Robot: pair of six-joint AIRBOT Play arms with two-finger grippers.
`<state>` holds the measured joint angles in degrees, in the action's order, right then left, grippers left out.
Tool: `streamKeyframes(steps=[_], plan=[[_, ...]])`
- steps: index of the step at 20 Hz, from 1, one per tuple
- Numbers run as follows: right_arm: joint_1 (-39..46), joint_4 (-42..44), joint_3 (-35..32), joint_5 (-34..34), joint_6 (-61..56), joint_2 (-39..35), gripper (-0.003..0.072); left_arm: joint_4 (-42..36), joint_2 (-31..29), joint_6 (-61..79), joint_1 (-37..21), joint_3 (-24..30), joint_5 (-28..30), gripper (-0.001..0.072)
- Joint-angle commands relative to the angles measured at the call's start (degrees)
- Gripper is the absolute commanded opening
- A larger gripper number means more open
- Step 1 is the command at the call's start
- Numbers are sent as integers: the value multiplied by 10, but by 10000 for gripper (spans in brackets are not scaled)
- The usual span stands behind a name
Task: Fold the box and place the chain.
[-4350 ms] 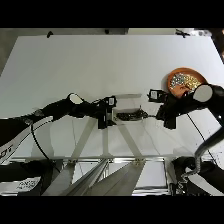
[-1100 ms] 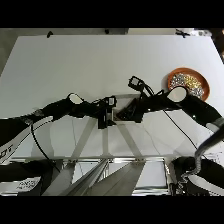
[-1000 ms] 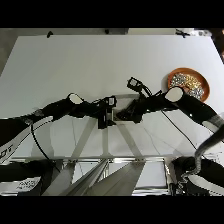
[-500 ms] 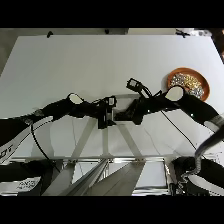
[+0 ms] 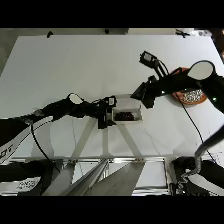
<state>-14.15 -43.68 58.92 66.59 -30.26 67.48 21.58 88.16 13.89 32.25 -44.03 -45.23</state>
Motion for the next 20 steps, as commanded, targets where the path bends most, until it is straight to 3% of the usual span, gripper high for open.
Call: streamKeyframes(steps=[1, 8, 13, 20], plan=[[31, -1, 46, 0, -16, 38, 8, 0, 0, 0, 0, 0, 0, 366], [35, -76, 179, 37, -41, 189, 6, 0, 0, 0, 0, 0, 0, 366], [35, -145, 189, 76, -40, 267, 5, 0, 0, 0, 0, 0, 0, 366], [8, -135, 189, 141, 8, 298, 6, 0, 0, 0, 0, 0, 0, 366]])
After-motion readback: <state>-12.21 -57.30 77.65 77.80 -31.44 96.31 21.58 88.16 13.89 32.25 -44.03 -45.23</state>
